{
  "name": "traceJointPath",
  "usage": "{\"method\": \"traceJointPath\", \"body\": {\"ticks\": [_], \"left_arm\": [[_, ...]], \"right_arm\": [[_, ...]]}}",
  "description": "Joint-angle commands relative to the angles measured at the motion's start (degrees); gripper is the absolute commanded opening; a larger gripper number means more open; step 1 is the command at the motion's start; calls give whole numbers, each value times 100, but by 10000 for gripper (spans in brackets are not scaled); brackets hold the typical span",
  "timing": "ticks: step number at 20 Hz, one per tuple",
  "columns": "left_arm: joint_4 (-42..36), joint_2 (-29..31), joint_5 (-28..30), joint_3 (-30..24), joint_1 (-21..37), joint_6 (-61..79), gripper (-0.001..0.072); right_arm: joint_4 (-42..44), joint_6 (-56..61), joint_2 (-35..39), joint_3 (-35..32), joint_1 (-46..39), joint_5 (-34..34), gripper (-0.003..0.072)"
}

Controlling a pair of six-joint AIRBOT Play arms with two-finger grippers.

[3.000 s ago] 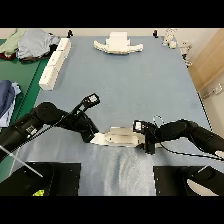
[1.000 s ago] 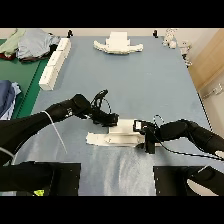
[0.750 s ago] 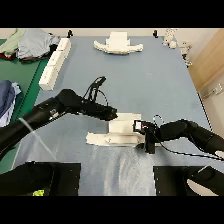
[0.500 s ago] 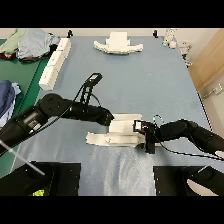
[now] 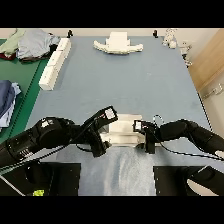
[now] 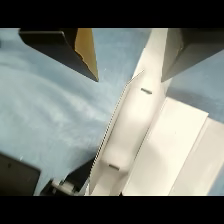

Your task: Fold the box.

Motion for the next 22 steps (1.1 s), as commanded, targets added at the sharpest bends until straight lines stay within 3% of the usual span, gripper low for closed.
{"method": "traceJointPath", "body": {"ticks": [1, 2, 5, 7, 13, 22], "left_arm": [[-116, 240, 0, -391, 610, 1582, 632], [-466, 330, 15, -531, 994, 2188, 669], [-1508, 387, -212, -817, 1971, 3814, 669], [-1502, 361, -479, -883, 2245, 4275, 669], [-2100, -140, -334, -1047, 2253, 5536, 668], [-3191, -1268, 472, -1086, 1871, 6470, 639]], "right_arm": [[0, 2, -2, 4, -2, 2, 462], [2, 2, -2, 4, -2, 2, 462], [2, 2, -2, 4, -2, 2, 462], [0, 2, -2, 4, -2, 2, 462], [0, 2, -2, 2, -2, 4, 462], [0, 2, -2, 4, -2, 2, 462]]}}
